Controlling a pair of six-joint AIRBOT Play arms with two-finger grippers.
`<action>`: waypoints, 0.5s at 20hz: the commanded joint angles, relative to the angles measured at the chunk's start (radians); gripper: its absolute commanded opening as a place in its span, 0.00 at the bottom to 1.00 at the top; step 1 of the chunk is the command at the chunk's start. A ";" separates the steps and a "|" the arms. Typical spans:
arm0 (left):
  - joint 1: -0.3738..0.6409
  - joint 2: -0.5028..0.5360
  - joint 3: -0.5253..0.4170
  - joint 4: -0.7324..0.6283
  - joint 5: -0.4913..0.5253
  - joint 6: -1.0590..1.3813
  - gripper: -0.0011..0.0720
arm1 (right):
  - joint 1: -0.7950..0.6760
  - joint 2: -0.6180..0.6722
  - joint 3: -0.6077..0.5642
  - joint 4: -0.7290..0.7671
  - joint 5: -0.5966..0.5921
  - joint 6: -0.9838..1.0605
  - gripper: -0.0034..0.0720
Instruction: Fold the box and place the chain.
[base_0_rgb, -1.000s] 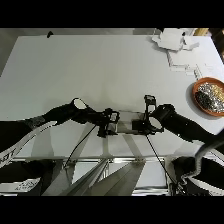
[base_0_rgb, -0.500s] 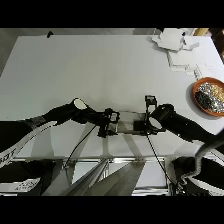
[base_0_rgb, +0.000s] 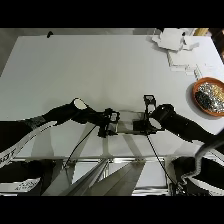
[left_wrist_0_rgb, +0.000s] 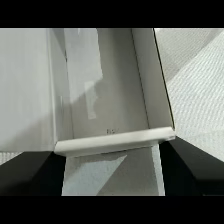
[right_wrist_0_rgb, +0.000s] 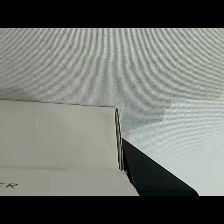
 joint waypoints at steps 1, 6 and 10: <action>0.000 0.000 0.001 0.001 0.000 0.000 0.39 | 0.000 -0.014 -0.001 0.002 -0.007 0.000 0.25; 0.000 0.000 0.001 0.001 0.000 0.000 0.39 | 0.000 -0.023 -0.001 0.006 0.011 -0.001 0.07; 0.000 0.000 0.001 0.000 0.000 0.000 0.39 | 0.000 -0.020 -0.001 0.007 0.011 -0.026 0.08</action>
